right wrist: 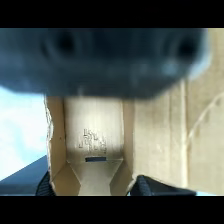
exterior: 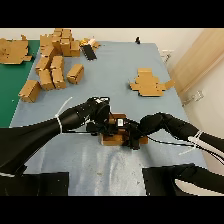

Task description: Fold the box.

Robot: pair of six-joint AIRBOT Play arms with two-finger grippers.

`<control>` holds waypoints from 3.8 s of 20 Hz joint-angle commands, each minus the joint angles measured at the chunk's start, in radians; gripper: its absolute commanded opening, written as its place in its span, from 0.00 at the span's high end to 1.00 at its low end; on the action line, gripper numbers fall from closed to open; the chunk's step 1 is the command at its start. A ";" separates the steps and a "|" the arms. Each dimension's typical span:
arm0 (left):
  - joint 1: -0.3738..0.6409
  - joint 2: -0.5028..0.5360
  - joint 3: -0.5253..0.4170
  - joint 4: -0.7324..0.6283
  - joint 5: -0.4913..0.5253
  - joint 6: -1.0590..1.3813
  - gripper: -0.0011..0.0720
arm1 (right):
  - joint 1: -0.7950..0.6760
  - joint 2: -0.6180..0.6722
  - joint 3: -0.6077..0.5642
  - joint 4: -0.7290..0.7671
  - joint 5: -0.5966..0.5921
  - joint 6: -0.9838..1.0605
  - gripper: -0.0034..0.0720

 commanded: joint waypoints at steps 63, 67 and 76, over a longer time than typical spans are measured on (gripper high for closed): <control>0.278 0.174 -0.383 -0.616 0.264 2.041 0.04 | 0.001 0.000 0.000 -0.001 -0.018 0.000 0.29; 0.269 0.174 -0.383 -0.613 0.246 2.039 0.04 | 0.001 0.000 0.000 -0.001 -0.018 0.000 0.29; 0.264 0.141 -0.384 -0.583 0.215 2.020 0.04 | 0.001 0.000 0.000 -0.001 -0.018 0.000 0.29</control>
